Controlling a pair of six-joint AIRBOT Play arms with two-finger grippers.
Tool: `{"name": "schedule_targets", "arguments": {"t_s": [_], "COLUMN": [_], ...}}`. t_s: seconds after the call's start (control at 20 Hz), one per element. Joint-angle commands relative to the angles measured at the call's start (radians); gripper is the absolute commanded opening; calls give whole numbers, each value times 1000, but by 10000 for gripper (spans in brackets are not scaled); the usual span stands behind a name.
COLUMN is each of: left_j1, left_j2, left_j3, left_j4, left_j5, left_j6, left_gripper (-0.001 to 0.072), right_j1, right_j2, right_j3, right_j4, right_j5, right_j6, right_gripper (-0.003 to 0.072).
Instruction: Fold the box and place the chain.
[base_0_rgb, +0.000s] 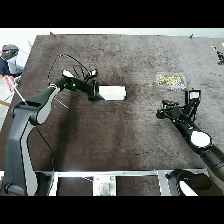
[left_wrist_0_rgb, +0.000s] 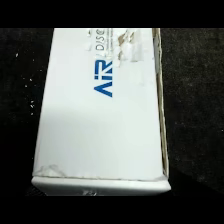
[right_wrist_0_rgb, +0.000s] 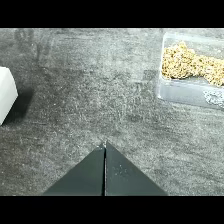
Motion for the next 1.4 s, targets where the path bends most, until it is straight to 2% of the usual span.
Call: {"name": "schedule_targets", "arguments": {"t_s": [0.0, 0.65, 0.7, 0.75, 0.95, 1.05, 1.35], "left_j1": [1, 0, 0, 2, 31, 64, 237], "left_j2": [1, 1, 2, 5, 51, 94, 288], "left_j3": [0, 0, 1, 6, 113, 188, 195], "left_j4": [0, -37, -70, -103, -254, -260, -260], "left_j5": [0, -2, -3, -14, -12, 58, 529], "left_j6": [0, 0, -1, 0, -24, -71, -159], "left_gripper": [538, 533, 338, 5, 13, 12, 12], "right_j1": [1, 1, 1, 1, 1, 1, 1], "right_j2": [5, 5, 5, 5, 5, 5, 5], "right_j3": [-8, -8, -8, -8, -8, -8, -8], "right_j4": [-1, -3, -3, -3, -4, -3, -3], "right_j5": [-13, -13, -13, -13, -13, -13, -13], "right_j6": [0, 0, 0, 0, 0, 0, 0], "right_gripper": [9, 10, 10, 9, 9, 9, 9]}}
